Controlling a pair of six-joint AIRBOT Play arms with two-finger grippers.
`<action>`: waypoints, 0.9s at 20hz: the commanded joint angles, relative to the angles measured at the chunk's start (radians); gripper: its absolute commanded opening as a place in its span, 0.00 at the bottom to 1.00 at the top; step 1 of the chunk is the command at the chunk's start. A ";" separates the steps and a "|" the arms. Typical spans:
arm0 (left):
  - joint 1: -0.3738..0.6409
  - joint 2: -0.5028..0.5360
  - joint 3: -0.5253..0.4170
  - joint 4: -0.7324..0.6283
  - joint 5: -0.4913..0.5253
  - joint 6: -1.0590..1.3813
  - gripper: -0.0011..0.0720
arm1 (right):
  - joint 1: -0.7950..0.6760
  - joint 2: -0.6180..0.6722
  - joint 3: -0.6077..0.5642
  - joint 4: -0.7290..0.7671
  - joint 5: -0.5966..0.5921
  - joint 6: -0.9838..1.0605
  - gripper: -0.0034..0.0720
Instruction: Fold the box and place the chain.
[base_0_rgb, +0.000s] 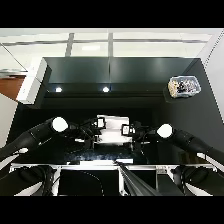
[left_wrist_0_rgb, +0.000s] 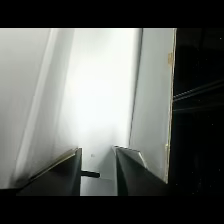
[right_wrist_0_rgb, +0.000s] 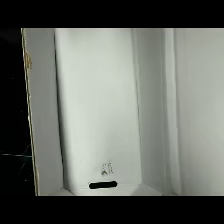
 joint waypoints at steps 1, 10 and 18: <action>-0.001 0.000 0.000 0.000 -0.002 0.000 0.12 | 0.000 0.000 0.001 0.000 0.000 0.000 0.68; 0.048 0.134 0.021 0.232 -0.036 -0.315 0.05 | 0.000 0.000 0.001 0.000 0.000 0.000 0.68; 0.605 0.291 0.011 0.448 -0.508 -1.083 0.05 | 0.000 0.000 0.001 0.000 0.000 0.000 0.68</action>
